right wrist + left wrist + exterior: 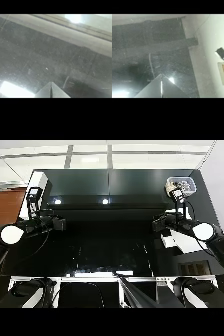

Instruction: Fold the box and place the chain.

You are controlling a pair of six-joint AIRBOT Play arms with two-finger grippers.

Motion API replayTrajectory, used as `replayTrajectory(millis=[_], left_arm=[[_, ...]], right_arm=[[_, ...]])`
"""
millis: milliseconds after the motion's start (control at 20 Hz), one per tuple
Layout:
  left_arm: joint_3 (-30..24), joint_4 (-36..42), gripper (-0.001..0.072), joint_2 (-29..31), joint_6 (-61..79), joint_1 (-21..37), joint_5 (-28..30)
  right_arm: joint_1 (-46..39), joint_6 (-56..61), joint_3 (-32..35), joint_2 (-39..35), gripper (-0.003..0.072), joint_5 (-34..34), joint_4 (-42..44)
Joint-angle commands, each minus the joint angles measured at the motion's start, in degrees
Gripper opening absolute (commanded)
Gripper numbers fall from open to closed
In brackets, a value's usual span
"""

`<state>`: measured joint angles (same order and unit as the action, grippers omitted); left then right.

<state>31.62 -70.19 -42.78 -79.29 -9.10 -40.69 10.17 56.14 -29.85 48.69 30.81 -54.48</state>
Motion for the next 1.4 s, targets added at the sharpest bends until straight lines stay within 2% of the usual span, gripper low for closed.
replayTrajectory(millis=[0,650,800,950,1000,1050,1100,1150,1200,1250,1350], left_arm=[[-0.02,0.0,0.0029,0.04,0.0,-0.04,0.0],[-0.02,0.0,0.0029,0.04,0.0,-0.04,0.0],[-0.02,0.0,0.0029,0.04,0.0,-0.04,0.02],[-0.02,1.49,0.0029,-0.07,0.0,-0.04,4.85],[-0.02,1.51,0.0029,-0.13,0.0,-0.04,6.62],[-0.02,1.57,0.0029,-0.24,0.0,-0.04,7.85],[-0.02,1.79,0.0033,-0.57,-0.17,-0.04,9.44],[-0.02,1.97,0.0138,-1.11,-1.51,-0.04,11.15],[-0.02,2.12,0.0526,-1.77,-3.85,-0.07,11.58],[-0.02,2.14,0.0703,-2.47,-5.03,-0.04,11.34],[-0.02,2.14,0.0708,-3.82,-4.96,-0.07,9.51]], right_arm=[[0.07,0.02,0.02,0.04,0.0021,0.02,0.02],[0.07,0.02,0.02,0.04,0.0021,0.02,0.0],[0.07,0.2,0.02,0.04,0.0021,-0.26,3.5],[0.07,0.2,0.02,0.04,0.0022,-3.28,6.16],[0.04,0.2,0.02,0.04,0.0168,-6.49,5.88],[0.07,0.17,0.02,0.04,0.0686,-10.64,4.63],[0.04,-0.31,-0.02,0.04,0.072,-15.67,2.51],[-0.31,-0.48,-0.17,0.04,0.072,-20.15,-1.09],[-1.55,-0.42,-0.87,0.11,0.072,-23.43,-5.05],[-4.15,-0.44,-2.05,0.5,0.072,-24.68,-6.16],[-14.38,0.96,-6.75,2.6,0.0715,-20.96,-5.99]])
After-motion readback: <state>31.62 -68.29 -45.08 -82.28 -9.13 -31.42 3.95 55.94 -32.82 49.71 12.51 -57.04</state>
